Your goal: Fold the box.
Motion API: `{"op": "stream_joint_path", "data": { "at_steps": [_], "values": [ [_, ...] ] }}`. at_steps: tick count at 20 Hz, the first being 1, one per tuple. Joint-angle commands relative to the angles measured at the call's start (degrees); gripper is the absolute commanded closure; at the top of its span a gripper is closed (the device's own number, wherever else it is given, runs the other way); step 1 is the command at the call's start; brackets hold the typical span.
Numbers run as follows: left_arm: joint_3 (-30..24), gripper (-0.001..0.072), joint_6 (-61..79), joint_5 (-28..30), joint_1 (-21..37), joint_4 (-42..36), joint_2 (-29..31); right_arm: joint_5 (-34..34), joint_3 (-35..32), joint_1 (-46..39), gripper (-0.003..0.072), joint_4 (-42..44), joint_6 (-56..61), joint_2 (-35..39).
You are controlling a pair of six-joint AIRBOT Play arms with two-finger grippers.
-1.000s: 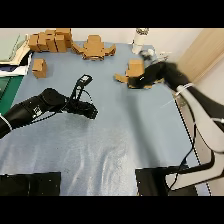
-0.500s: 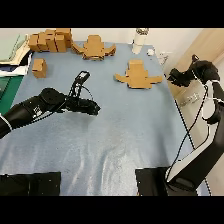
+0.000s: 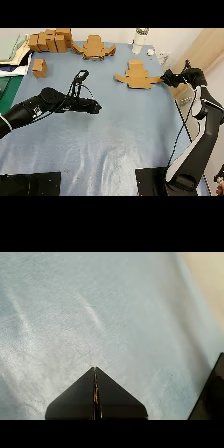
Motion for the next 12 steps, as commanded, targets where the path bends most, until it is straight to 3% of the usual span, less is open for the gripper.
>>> {"op": "stream_joint_path", "data": {
  "at_steps": [1,4,5,9,12],
  "values": [
    [0.07,0.0697,-0.02,0.02,0.04,-1.49,-0.02,0.42,0.96,0.87,0.0471,2.08,-3.74,-1.25],
    [0.07,0.0697,-0.02,-0.04,0.02,-2.19,0.0,-4.42,1.88,1.55,0.0661,3.85,-9.01,-0.81],
    [0.07,0.0697,-0.07,-0.28,0.02,-3.21,0.0,-5.25,1.88,1.88,0.0683,3.85,-9.29,-0.24],
    [0.07,0.0697,-0.33,0.02,0.13,-8.68,0.0,-11.06,0.92,3.56,0.0688,3.74,-9.68,4.39],
    [0.07,0.0698,0.72,0.37,0.15,-8.63,0.07,-12.48,-5.16,4.85,0.0689,0.87,-9.64,11.39]
  ]
}}
